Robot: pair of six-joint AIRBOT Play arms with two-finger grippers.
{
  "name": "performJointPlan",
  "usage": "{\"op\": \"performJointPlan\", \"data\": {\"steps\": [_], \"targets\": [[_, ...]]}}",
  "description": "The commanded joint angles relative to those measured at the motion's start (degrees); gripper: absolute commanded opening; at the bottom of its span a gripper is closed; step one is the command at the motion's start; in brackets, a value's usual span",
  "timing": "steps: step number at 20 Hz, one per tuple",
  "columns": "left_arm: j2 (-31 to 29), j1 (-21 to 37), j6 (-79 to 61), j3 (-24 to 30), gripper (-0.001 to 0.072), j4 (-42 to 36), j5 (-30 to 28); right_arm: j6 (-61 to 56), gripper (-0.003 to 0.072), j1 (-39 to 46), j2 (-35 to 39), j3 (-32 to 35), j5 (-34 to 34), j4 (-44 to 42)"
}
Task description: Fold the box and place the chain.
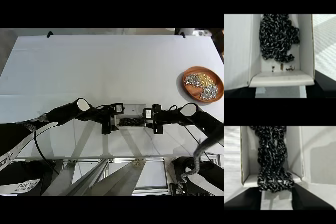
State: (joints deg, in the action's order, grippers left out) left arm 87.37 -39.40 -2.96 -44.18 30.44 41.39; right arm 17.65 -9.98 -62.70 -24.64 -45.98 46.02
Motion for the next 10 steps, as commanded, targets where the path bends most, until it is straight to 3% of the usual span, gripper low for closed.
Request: {"op": "performJointPlan", "data": {"steps": [1,5,7,10], "targets": [[0.0,0.0,0.0,0.0,0.0373,0.0,0.0,0.2,0.0281,-0.1,-0.3,0.0,-0.1,-0.9],[0.0,0.0,0.0,0.0,0.0373,0.0,0.0,0.2,0.005,-0.1,-0.3,0.0,0.1,-0.8],[0.0,0.0,0.0,0.0,0.0373,0.0,0.0,0.2,0.0012,-0.1,-0.3,0.0,0.9,-0.8],[0.0,0.0,0.0,0.0,0.0373,0.0,0.0,-3.2,0.0013,0.0,0.0,0.0,3.3,-0.5]]}}
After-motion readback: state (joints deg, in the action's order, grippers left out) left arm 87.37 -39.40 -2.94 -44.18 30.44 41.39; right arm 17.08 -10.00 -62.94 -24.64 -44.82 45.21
